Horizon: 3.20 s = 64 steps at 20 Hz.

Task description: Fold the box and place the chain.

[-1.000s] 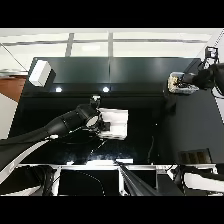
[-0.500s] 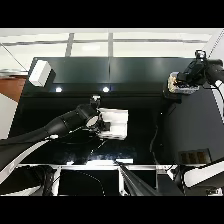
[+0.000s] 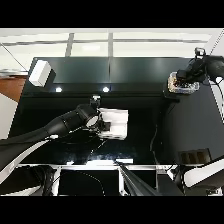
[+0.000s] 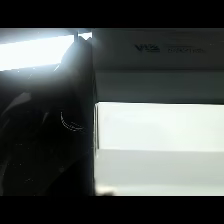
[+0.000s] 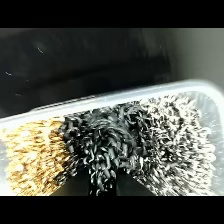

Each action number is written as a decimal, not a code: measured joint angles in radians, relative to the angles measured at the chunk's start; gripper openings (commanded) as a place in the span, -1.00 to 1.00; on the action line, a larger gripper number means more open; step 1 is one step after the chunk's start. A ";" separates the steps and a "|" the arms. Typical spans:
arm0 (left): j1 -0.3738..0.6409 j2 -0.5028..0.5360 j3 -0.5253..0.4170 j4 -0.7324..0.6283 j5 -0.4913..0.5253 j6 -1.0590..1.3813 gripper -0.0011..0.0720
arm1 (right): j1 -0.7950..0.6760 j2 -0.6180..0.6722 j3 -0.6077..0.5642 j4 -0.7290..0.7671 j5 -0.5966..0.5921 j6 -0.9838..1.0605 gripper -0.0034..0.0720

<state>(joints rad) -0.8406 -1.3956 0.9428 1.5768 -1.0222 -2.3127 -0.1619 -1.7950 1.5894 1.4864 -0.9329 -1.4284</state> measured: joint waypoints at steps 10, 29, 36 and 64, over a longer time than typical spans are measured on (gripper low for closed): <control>0.001 0.000 0.000 0.001 0.001 0.000 -0.89 | -0.014 0.203 0.100 0.021 -0.134 -0.104 -0.85; 0.001 0.000 0.000 -0.008 0.002 0.000 -0.89 | 0.251 0.756 0.045 0.421 -0.566 -0.294 -0.86; 0.001 0.000 0.000 -0.014 0.005 0.001 -0.89 | 0.457 0.763 -0.046 0.527 -0.681 -0.383 -0.86; 0.001 0.000 0.000 -0.015 0.017 0.001 -0.89 | 0.684 0.557 -0.113 0.728 -0.459 -0.422 -0.86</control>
<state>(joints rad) -0.8394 -1.3960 0.9428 1.5620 -1.0054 -2.3119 0.5224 -1.2385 1.4761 2.2143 -1.3922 -1.8500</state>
